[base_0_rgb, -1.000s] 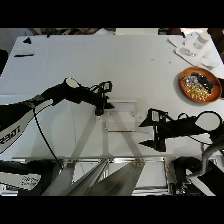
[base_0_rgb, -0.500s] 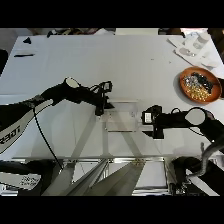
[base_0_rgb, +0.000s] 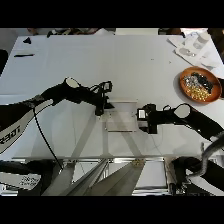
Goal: Fold the box and place the chain.
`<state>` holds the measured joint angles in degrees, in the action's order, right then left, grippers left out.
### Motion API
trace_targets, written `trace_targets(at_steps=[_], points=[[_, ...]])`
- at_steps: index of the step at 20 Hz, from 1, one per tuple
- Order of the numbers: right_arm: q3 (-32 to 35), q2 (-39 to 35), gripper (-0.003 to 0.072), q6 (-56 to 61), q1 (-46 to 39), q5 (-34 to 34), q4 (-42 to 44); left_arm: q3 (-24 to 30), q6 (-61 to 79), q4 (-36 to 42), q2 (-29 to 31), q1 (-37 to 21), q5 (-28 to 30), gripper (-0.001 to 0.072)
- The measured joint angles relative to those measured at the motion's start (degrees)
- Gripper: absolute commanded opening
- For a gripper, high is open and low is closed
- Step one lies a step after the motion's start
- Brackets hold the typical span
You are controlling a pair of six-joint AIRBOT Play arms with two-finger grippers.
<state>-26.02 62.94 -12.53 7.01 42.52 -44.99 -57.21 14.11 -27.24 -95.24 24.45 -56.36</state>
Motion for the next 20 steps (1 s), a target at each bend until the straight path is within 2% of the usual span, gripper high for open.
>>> trace_targets(at_steps=[11, 20], points=[[1.0, 0.9, 0.0689, 4.5, 0.0, 4.0, 3.5, 0.0, 0.0, 0.0, 0.0, 0.0, 0.0, 0.0013], [1.1, -2.3, 0.0689, 12.3, 0.0, -3.5, 6.0, 0.0, 0.0, 0.0, 0.0, 0.0, 0.0, 0.0013]])
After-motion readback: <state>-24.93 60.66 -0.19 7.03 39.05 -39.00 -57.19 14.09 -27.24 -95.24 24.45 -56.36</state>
